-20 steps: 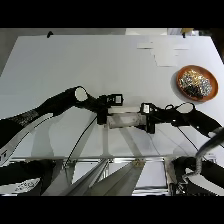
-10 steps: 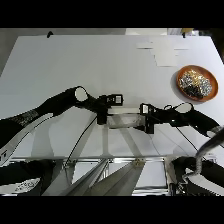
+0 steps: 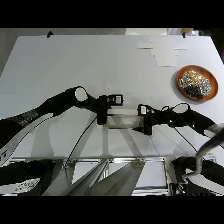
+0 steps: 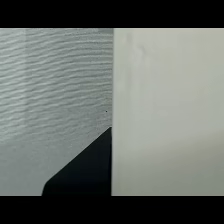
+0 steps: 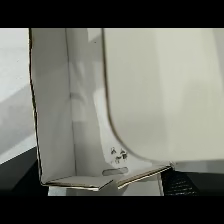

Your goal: Fold the box and place the chain.

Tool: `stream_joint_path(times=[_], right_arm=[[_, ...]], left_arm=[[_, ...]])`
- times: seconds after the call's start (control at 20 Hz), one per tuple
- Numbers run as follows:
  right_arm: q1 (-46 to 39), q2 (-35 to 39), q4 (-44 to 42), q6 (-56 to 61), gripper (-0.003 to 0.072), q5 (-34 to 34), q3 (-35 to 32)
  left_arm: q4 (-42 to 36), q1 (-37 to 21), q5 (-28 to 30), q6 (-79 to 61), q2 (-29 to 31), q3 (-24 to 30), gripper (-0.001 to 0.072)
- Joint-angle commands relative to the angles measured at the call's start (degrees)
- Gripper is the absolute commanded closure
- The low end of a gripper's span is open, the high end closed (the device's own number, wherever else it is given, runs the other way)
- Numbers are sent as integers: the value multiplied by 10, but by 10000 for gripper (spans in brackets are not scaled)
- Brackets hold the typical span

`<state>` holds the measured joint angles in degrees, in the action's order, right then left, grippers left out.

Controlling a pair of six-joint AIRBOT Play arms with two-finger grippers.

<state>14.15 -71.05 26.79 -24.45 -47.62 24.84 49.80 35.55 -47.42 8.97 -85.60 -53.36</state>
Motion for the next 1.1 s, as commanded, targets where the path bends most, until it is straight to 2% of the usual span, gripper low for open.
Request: stream_joint_path(times=[0.0, 0.05, 0.4, 0.5, 1.05], right_arm=[[1, -13, 3, -1, 60, 11, 0], [0, -15, 3, -1, 97, 16, 0], [0, -21, 2, -11, 114, 20, 0], [0, -21, 1, -14, 173, 20, 0], [4, -22, -3, -31, 166, 18, 0]], left_arm=[[0, 0, 0, 1, 0, 0, 698], [0, 0, 0, 1, 0, 0, 698], [0, 0, 0, 0, 0, 0, 698], [0, 0, 0, 1, 0, 0, 698], [0, 0, 0, 1, 0, 0, 698]])
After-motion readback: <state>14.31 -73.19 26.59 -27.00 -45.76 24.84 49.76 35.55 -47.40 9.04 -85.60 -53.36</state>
